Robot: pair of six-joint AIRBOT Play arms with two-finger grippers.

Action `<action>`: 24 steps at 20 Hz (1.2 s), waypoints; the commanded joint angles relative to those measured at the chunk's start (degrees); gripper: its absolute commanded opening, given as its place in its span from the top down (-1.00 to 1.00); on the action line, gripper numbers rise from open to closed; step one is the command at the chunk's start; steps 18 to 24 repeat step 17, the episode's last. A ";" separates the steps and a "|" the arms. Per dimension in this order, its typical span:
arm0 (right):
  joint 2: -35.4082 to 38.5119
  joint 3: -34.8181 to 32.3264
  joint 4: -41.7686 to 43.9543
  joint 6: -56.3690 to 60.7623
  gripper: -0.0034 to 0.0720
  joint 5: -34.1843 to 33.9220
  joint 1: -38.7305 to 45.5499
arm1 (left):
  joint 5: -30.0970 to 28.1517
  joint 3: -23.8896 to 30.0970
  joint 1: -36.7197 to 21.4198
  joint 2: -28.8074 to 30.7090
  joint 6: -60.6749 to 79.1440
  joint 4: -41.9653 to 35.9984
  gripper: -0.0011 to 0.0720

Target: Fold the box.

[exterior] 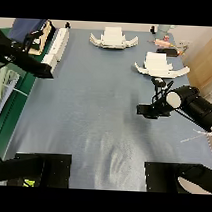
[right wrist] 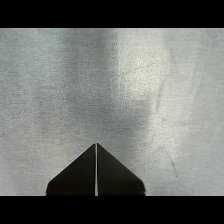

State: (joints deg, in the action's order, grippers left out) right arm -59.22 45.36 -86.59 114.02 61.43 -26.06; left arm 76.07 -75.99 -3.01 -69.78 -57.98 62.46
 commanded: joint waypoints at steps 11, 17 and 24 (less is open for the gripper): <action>-0.02 0.04 0.00 0.00 0.86 0.00 0.04 | -21.77 19.37 34.58 8.28 -14.93 -0.52 0.93; -0.02 0.04 0.02 0.00 0.86 0.00 0.02 | -18.62 19.91 35.23 8.28 -14.95 -0.76 0.93; -0.02 0.04 0.02 0.00 0.86 0.00 0.02 | -18.62 19.91 35.23 8.28 -14.95 -0.76 0.93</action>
